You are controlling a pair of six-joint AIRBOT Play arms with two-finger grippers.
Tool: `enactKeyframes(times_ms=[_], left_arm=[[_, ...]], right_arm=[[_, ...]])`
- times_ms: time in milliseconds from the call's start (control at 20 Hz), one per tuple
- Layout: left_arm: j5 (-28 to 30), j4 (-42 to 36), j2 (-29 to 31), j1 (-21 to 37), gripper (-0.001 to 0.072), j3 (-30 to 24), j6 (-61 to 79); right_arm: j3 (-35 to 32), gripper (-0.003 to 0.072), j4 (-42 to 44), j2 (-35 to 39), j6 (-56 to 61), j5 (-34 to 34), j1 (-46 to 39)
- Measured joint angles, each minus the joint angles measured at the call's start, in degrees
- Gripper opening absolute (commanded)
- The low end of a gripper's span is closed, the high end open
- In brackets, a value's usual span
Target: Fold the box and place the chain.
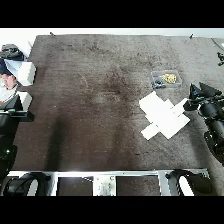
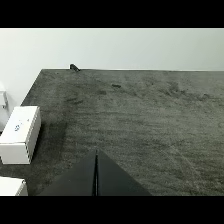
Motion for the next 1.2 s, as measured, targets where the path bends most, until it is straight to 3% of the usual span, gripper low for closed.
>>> enactKeyframes(times_ms=[150, 200, 250, 300, 500, 750, 900, 1200], left_arm=[[0.0, 0.02, 0.0, 0.0, 0.0013, 0.0, 0.0], [0.0, 0.0, 0.0, 0.0, 0.0013, 0.0, 0.0], [0.0, 0.02, 0.0, 0.0, 0.0013, 0.0, 0.0], [0.0, 0.0, 0.0, 0.0, 0.0013, 0.0, 0.0], [0.0, 0.02, 0.0, 0.0, 0.0013, 0.0, 0.0], [0.0, 0.02, 0.0, 0.0, 0.0013, 0.0, 0.0], [0.0, 0.02, 0.0, 0.0, 0.0013, 0.0, 0.0], [0.0, 0.0, 0.0, 0.0, 0.0013, 0.0, 0.0]], right_arm=[[0.0, 0.0297, 0.02, 0.0, 0.0, 0.02, 0.0], [0.0, 0.0343, 0.02, 0.0, 0.07, 0.02, 0.0], [0.04, 0.0558, 0.09, 0.0, 0.42, 0.04, 0.0], [0.22, 0.0526, 0.11, 0.0, 0.66, 0.02, 0.0], [2.21, 0.0525, 0.17, -2.03, 1.9, -1.29, 0.0], [9.2, 0.0524, 0.11, -12.13, 6.12, -1.29, -3.08], [15.54, 0.0525, -5.64, -21.94, 13.11, 8.17, -10.12], [34.45, 0.0546, -23.74, -45.66, 27.23, 36.22, -27.08]])
